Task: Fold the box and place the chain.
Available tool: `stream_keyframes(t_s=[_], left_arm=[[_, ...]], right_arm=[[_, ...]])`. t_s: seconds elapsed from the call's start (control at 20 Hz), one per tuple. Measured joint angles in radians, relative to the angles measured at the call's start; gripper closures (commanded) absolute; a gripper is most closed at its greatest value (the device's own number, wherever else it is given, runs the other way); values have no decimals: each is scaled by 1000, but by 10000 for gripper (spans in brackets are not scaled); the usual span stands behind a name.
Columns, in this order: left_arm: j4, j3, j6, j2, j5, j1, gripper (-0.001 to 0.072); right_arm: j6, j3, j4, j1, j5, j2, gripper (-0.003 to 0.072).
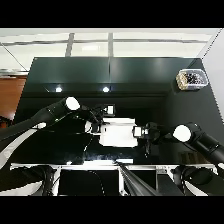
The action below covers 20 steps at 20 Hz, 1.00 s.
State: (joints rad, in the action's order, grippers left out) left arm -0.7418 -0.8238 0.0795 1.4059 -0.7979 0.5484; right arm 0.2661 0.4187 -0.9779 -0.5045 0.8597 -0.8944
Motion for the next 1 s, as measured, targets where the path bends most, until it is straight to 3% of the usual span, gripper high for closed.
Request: stream_keyframes(t_s=[0.25, 0.45, 1.0], left_arm=[[0, 0, 0, 0, 0, 0, 680], [-1, 0, -1, 0, 0, 0, 680], [1, 0, -3, 0, 0, 0, 680]], right_arm=[[-6, -42, 97, -101, -177, 0, -34], [-8, -6, 94, -129, -270, 0, -34], [-42, 91, 136, 9, -178, 0, -34]])
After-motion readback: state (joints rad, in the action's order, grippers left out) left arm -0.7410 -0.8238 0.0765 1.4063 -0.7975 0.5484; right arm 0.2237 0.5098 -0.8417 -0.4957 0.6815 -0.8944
